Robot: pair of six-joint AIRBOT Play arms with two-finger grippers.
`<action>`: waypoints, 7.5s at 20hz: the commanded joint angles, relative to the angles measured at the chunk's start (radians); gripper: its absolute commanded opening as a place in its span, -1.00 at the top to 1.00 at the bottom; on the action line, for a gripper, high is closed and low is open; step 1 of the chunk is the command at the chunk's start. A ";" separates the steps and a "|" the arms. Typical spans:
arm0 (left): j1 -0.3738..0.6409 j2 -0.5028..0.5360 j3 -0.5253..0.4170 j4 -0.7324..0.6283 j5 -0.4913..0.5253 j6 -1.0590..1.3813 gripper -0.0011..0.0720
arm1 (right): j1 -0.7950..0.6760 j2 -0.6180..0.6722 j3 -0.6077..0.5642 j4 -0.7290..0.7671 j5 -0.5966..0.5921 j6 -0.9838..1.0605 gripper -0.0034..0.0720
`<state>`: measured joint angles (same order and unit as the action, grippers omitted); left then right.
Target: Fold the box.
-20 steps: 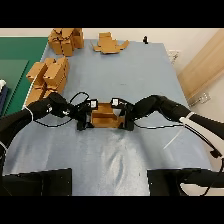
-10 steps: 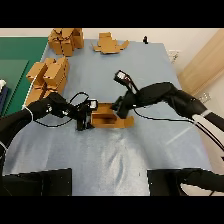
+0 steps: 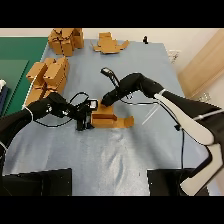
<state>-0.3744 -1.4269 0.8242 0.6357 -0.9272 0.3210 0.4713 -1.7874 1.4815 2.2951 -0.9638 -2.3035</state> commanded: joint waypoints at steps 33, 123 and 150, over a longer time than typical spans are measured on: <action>0.002 0.001 0.000 0.000 0.012 0.001 0.16 | 0.101 0.335 -0.475 -0.134 0.149 -0.614 0.53; 0.001 0.001 0.000 -0.001 0.011 0.000 0.17 | 0.221 0.235 -0.231 -0.599 -0.092 1.278 -0.21; 0.000 0.001 0.000 -0.001 0.011 0.000 0.17 | 0.320 0.058 -0.002 -0.823 -0.341 1.486 0.90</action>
<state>-0.3737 -1.4261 0.8242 0.6338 -0.9138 0.3210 0.7914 -1.7271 1.4792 1.5093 -1.2705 -0.8387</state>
